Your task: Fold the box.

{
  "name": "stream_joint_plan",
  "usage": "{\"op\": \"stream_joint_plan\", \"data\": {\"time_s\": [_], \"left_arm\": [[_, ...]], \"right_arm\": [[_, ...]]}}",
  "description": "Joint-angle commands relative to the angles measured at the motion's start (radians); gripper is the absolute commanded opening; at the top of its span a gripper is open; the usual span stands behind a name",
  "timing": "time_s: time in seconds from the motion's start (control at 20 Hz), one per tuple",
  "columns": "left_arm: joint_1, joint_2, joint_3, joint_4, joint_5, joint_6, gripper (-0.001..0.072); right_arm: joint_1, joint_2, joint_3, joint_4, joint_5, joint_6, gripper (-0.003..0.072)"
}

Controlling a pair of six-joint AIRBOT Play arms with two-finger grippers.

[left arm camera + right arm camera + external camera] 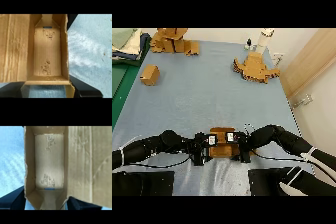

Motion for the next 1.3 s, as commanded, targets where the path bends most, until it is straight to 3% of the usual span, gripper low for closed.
{"op": "stream_joint_plan", "data": {"time_s": [0.0,0.3,0.5,0.65,0.8,0.95,1.0,1.05,1.1,1.15,1.25], "left_arm": [[0.001,0.001,0.000,0.000,0.000,0.000,0.0364],[0.001,0.001,0.000,0.000,0.000,0.000,0.0363],[0.001,0.001,0.000,0.000,0.000,-0.001,0.0364],[0.001,0.001,0.000,0.000,0.000,-0.001,0.0363],[0.001,0.001,0.000,0.000,0.000,-0.001,0.0363],[0.001,0.001,0.000,0.000,0.000,0.000,0.0363],[0.001,0.001,0.000,0.000,0.000,-0.001,0.0364],[0.001,0.001,0.000,0.000,0.000,-0.001,0.0364],[0.001,0.001,0.000,0.000,0.000,-0.001,0.0363],[0.001,0.001,0.000,0.000,0.000,-0.001,0.0363],[0.001,0.001,0.000,0.000,0.000,-0.001,0.0363]], "right_arm": [[-0.001,0.017,0.020,-0.007,-0.023,0.000,0.0717],[-0.002,0.174,0.031,-0.188,-0.166,0.121,0.0717],[-0.002,0.327,0.049,-0.124,-0.422,0.356,0.0715],[0.001,0.457,0.051,0.095,-0.509,0.686,0.0712],[0.001,0.562,0.050,0.111,-0.446,1.278,0.0710],[0.000,0.623,0.050,0.063,-0.341,1.625,0.0692],[0.000,0.621,0.050,0.064,-0.335,1.636,0.0584],[0.000,0.606,0.050,0.065,-0.319,1.639,0.0379],[0.000,0.576,0.050,0.072,-0.307,1.659,0.0077],[-0.002,0.534,0.050,0.071,-0.267,1.670,0.0007],[-0.017,0.405,0.056,0.107,-0.149,1.631,0.0006]]}}
